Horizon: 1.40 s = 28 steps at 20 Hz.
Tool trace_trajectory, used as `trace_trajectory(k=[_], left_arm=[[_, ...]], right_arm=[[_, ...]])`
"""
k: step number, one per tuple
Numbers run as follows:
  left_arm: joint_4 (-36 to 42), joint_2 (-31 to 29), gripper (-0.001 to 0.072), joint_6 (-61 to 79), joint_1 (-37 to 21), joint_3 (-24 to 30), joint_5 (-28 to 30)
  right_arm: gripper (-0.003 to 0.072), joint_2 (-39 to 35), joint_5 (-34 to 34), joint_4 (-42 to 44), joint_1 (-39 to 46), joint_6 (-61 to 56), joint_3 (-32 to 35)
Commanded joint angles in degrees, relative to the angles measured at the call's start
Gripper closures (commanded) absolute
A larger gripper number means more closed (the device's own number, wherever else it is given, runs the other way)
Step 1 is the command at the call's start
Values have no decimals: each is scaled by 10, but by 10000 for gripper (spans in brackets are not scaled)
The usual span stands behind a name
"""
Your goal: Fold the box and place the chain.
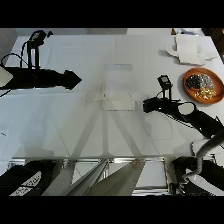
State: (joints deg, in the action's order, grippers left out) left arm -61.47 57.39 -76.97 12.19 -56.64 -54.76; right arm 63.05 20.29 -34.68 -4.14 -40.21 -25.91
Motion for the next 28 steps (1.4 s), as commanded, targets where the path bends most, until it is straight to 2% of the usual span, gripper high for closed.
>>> trace_trajectory(k=[1,11,14,15,16,17,21,23,25,28], left_arm=[[-28,-1,13,49,-1,0,0],[-3,0,13,47,1,0,-3],[-3,0,15,59,1,0,23],[-3,1,38,84,1,0,31],[-3,1,224,126,0,0,35],[-2,1,326,179,1,0,38],[67,36,312,382,0,0,64],[107,79,312,452,1,-7,47],[122,133,305,472,1,-39,18],[123,239,113,478,0,-140,-16]], right_arm=[[676,0,0,0,-1,0,0],[676,0,0,0,-1,0,0],[676,0,0,0,-1,0,0],[676,0,0,0,-1,0,0],[676,0,0,0,-1,0,0],[676,0,0,0,-1,0,0],[676,0,0,0,-1,0,0],[676,0,0,0,-1,0,0],[676,0,0,0,-1,0,0],[676,0,0,0,-1,0,0]])
